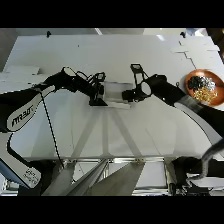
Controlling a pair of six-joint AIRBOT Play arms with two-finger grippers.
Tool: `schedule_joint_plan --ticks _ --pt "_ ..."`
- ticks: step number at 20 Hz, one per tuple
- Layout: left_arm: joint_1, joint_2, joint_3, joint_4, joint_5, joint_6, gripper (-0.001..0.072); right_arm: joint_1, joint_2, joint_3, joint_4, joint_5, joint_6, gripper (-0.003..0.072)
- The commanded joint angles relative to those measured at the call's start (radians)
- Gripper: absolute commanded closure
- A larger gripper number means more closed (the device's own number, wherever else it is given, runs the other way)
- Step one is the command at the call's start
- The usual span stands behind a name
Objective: Fold the box and place the chain.
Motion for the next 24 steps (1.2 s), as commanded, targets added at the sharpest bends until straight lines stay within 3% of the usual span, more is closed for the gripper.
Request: schedule_joint_plan --ticks 1,5,6,14,16,18,23,24 --pt "0.001 0.0 0.0 0.0 0.001 0.0 0.0394 0.038 -0.076 0.085 -0.066 0.089 0.072 0.0397" --pt "0.001 0.0 0.0 0.0 0.001 0.0 0.0394 0.06 -0.1 0.114 -0.156 0.146 0.172 0.0405" --pt "0.001 0.0 0.0 0.0 0.001 0.0 0.0394 0.059 -0.1 0.115 -0.161 0.153 0.176 0.0446" --pt "0.001 0.0 0.0 0.0 0.001 0.0 0.0394 0.059 -0.123 0.115 -0.183 0.146 0.317 0.0452" --pt "0.001 0.0 0.0 0.0 0.001 0.0 0.0394 0.06 -0.134 0.115 -0.179 0.143 0.355 0.0623" --pt "0.001 0.0 0.0 -0.001 0.001 0.0 0.0394 0.059 -0.138 0.115 -0.162 0.11 0.356 0.0674" --pt "0.001 0.0 0.0 -0.002 0.001 0.0 0.0394 0.059 -0.135 0.115 -0.151 0.095 0.355 0.0655" --pt "0.001 0.0 0.0 -0.002 0.001 0.0 0.0394 0.059 -0.13 0.115 -0.146 0.095 0.355 0.0536"
